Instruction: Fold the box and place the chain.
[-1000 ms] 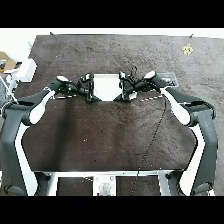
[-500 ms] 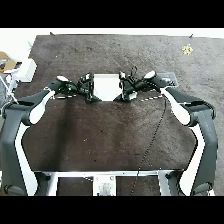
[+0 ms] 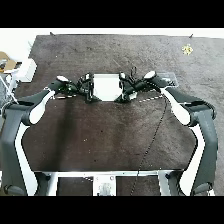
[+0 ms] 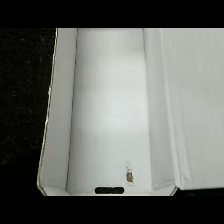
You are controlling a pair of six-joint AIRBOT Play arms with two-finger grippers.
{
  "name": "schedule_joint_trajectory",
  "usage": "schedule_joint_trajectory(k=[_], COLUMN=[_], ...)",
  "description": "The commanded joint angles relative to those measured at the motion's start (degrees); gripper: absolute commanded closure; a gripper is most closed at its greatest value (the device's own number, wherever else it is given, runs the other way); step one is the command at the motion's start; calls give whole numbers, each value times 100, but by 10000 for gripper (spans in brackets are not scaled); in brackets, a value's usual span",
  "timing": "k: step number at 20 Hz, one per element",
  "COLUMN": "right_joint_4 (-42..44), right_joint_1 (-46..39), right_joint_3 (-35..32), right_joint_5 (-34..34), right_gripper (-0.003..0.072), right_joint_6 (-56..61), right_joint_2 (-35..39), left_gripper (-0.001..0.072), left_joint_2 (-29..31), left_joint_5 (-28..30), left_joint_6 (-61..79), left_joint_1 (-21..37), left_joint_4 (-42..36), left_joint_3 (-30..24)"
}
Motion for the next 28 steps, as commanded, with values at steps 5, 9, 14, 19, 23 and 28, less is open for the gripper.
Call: schedule_joint_trajectory(k=[5, 9, 14, 19, 23, 28], right_joint_4=[-133, -1298, -2614, -2374, -199, 435], right_joint_1=[0, 0, 0, 0, 42, 131], right_joint_3=[2, 2, 2, 2, -2, 0], right_joint_5=[4, -4, -2, 105, 44, -1241], right_gripper=[1, 1, 3, 503, 683, 684], right_joint_6=[249, 876, 2347, 3294, 2437, 1657], right_joint_2=[146, 494, 1156, 1915, 1786, 1222], left_gripper=[419, 419, 419, 419, 419, 419], left_joint_2=[-4, -4, -4, -4, -4, -4], left_joint_5=[4, 4, 4, 4, 4, 4], left_joint_6=[2, 2, 2, 2, 2, 2], left_joint_1=[4, 4, 4, 4, 4, 4], left_joint_4=[-11, -11, -11, -11, -11, -11], left_joint_3=[0, 0, 0, 0, 0, 0])
